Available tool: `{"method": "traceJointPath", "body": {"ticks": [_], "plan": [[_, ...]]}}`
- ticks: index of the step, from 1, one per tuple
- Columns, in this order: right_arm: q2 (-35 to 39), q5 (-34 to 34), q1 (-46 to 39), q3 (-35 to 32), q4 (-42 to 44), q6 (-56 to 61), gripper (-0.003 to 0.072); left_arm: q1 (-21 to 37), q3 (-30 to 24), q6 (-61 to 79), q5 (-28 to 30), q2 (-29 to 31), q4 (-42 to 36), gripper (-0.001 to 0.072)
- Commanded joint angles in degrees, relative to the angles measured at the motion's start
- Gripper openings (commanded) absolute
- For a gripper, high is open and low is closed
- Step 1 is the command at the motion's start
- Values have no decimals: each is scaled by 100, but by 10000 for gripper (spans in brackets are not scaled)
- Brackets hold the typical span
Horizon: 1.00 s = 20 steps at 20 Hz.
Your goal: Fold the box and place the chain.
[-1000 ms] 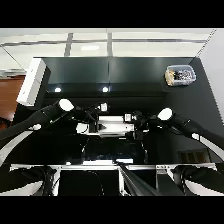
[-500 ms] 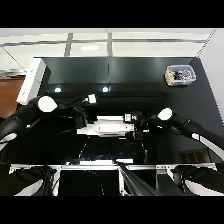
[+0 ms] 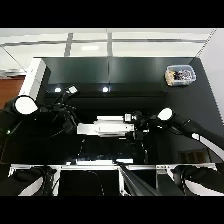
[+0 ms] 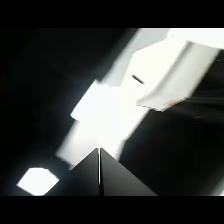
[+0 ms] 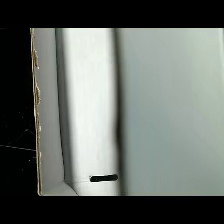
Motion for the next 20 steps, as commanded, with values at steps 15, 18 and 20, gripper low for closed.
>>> {"method": "traceJointPath", "body": {"ticks": [15, 18, 20], "plan": [[-4, -2, 2, 4, 2, 0, 254, -769, -407, 2120, 2938, -1622, -4627, 23], [-4, -2, 2, 4, 4, 2, 255, -769, -389, 2120, 2691, -1950, -4446, 23], [-4, -2, 2, 4, 2, 2, 255, -769, -389, 2116, 2280, -2155, -4179, 23]]}}
